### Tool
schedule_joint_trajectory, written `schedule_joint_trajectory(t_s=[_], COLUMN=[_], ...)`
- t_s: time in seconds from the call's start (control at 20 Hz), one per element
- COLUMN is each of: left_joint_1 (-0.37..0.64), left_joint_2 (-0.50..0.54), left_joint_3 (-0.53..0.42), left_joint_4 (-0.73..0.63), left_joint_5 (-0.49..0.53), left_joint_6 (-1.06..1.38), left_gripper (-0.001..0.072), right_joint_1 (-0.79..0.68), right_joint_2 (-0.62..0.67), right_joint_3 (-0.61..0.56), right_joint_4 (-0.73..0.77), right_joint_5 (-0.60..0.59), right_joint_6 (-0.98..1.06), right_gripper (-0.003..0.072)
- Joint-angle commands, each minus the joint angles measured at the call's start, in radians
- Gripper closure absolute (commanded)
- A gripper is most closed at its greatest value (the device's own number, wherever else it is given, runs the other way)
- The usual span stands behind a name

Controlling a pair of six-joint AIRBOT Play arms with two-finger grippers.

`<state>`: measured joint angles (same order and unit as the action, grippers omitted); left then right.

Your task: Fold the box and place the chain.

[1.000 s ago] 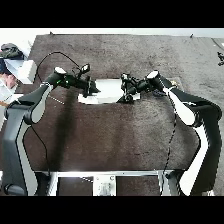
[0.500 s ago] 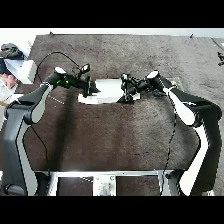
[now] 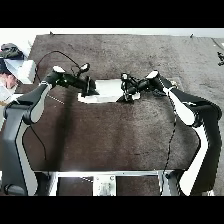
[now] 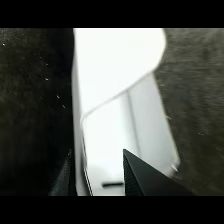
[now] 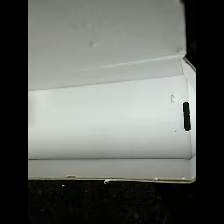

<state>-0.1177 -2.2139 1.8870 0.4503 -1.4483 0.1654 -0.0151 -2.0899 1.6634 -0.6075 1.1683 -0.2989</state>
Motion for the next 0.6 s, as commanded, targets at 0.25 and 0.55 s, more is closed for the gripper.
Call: schedule_joint_trajectory(t_s=[0.25, 0.55], left_joint_1=[0.115, 0.087], left_joint_2=[0.146, 0.285], left_joint_3=[0.007, -0.061], left_joint_4=[-0.114, -0.104], left_joint_5=[-0.182, -0.145], left_joint_6=[-0.088, -0.085], left_gripper=[0.0487, 0.0704], right_joint_1=[-0.001, -0.001], right_joint_2=[0.000, 0.000], right_joint_3=[0.001, 0.001], right_joint_4=[-0.002, -0.002], right_joint_5=[0.003, 0.003], right_joint_6=[0.000, 0.000], right_gripper=[0.0311, 0.0311])
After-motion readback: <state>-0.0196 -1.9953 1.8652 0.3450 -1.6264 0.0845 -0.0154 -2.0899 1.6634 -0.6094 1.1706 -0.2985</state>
